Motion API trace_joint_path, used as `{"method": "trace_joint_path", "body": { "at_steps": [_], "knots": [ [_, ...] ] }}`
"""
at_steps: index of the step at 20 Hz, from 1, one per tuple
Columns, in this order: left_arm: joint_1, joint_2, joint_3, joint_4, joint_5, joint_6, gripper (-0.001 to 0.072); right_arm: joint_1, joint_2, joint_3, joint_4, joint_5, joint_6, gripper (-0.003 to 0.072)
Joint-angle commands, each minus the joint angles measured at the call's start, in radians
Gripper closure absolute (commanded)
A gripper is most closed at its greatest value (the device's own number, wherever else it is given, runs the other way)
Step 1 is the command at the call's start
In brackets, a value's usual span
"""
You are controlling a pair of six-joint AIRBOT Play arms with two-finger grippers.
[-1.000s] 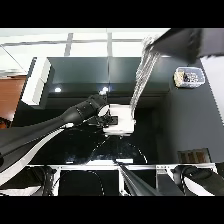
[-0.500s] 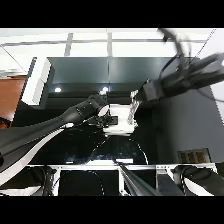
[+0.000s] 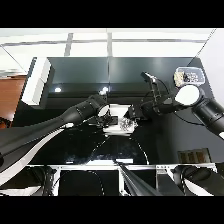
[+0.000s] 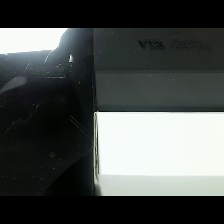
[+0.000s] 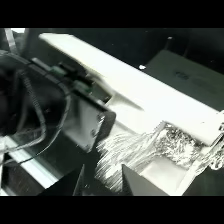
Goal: Fold the box and place the chain.
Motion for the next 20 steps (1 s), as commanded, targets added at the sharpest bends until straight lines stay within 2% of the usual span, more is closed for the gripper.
{"method": "trace_joint_path", "body": {
  "at_steps": [1, 3, 5, 6, 8, 10, 12, 14, 20],
  "knots": [
    [0.000, 0.000, 0.000, 0.000, 0.000, 0.000, 0.0682, -0.049, 0.003, -0.037, -0.012, 0.000, -0.014, 0.0397],
    [0.000, 0.000, 0.000, 0.000, 0.000, 0.000, 0.0682, -0.136, 0.018, -0.038, -0.056, 0.077, -0.063, 0.0398],
    [0.000, 0.000, 0.000, 0.000, 0.000, 0.000, 0.0682, -0.192, 0.052, -0.058, -0.179, 0.114, -0.126, 0.0398],
    [0.000, 0.000, 0.000, 0.000, 0.000, 0.000, 0.0683, -0.203, 0.072, -0.093, -0.214, 0.099, -0.179, 0.0398],
    [0.000, 0.000, 0.000, 0.000, 0.001, 0.000, 0.0682, -0.203, 0.100, -0.191, -0.171, 0.028, -0.407, 0.0394],
    [0.000, 0.000, 0.000, 0.000, 0.001, 0.000, 0.0682, -0.188, 0.100, -0.283, -0.063, -0.082, -0.613, -0.0010],
    [0.000, 0.000, 0.000, 0.000, 0.002, 0.000, 0.0682, -0.145, 0.095, -0.342, -0.086, -0.232, -0.826, -0.0010],
    [0.000, 0.000, 0.000, 0.000, 0.002, 0.000, 0.0682, -0.100, 0.092, -0.375, -0.104, -0.332, -1.098, -0.0006],
    [0.000, 0.000, 0.000, -0.001, 0.002, 0.000, 0.0682, -0.088, -0.066, -0.375, 0.173, -0.343, -1.683, -0.0005]
  ]
}}
